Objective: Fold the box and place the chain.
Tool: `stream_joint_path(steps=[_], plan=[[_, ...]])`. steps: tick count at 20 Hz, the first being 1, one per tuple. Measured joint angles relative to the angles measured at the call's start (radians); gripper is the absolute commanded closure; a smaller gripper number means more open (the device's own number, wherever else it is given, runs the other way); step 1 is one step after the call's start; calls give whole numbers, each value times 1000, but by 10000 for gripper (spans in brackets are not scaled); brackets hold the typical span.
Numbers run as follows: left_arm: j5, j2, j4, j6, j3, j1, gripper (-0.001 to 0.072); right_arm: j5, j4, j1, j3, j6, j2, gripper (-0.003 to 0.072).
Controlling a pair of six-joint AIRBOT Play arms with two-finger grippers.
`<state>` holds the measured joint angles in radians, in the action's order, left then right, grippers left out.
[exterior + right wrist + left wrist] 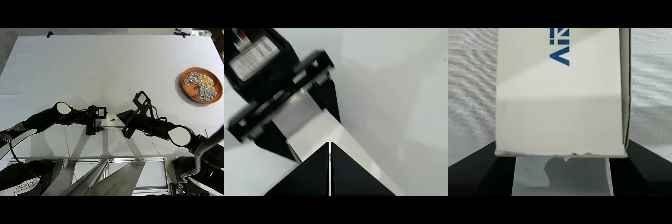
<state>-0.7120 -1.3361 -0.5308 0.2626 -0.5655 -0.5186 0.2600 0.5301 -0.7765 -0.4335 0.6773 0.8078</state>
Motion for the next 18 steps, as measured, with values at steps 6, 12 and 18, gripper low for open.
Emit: stream_joint_path(steps=[6,12,18], plan=[[-3,0,-1,3,0,0,437,333,200,159,-3,296,-89,675],[-6,0,-1,2,0,0,439,815,612,329,-3,727,-103,675],[-9,14,55,3,0,1,700,898,716,367,-3,841,-104,675]])
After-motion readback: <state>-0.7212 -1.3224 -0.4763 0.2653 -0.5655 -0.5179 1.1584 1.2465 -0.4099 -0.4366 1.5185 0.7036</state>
